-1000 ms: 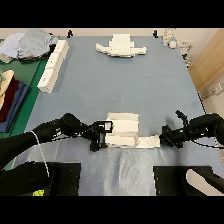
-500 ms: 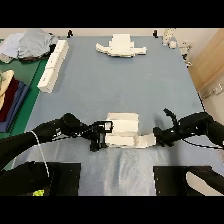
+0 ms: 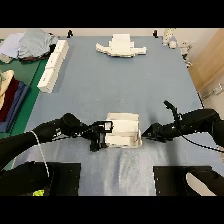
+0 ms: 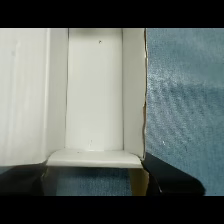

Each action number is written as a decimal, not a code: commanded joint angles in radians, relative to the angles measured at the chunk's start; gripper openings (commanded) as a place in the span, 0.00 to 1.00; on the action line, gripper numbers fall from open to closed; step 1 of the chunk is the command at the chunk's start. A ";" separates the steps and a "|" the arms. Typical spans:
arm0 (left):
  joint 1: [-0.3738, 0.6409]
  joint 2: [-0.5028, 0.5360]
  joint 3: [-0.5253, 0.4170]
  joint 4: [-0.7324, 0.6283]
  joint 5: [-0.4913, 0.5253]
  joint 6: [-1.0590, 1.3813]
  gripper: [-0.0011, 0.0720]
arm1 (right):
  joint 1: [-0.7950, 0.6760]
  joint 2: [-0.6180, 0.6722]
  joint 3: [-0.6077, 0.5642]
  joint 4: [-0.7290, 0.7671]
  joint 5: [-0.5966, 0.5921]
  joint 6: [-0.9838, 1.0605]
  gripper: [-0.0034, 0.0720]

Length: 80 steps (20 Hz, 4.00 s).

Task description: Fold the box.

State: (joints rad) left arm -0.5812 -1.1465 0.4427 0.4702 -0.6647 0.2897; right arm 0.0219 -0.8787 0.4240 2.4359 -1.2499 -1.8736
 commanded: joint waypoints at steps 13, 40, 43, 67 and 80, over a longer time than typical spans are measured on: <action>0.001 0.000 0.001 0.000 0.000 0.000 0.73 | 0.512 -0.048 0.178 -0.436 0.239 0.577 0.58; 0.001 0.000 0.001 0.000 0.000 0.000 0.73 | 0.886 -0.416 0.500 -0.877 -0.008 1.263 0.05; 0.001 0.000 0.001 0.000 0.000 0.000 0.73 | 0.889 -0.416 0.500 -0.877 -0.007 1.263 0.05; 0.001 0.000 0.001 0.000 0.000 0.000 0.73 | 0.881 -0.246 0.516 -0.907 -0.087 1.225 0.74; 0.001 0.000 0.001 0.000 0.000 0.000 0.73 | 0.084 -0.422 0.489 -0.149 0.003 0.274 0.05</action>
State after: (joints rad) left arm -0.5808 -1.1465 0.4427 0.4702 -0.6647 0.2897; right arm 0.3016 -1.1641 0.9138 1.8603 -1.2819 -1.2171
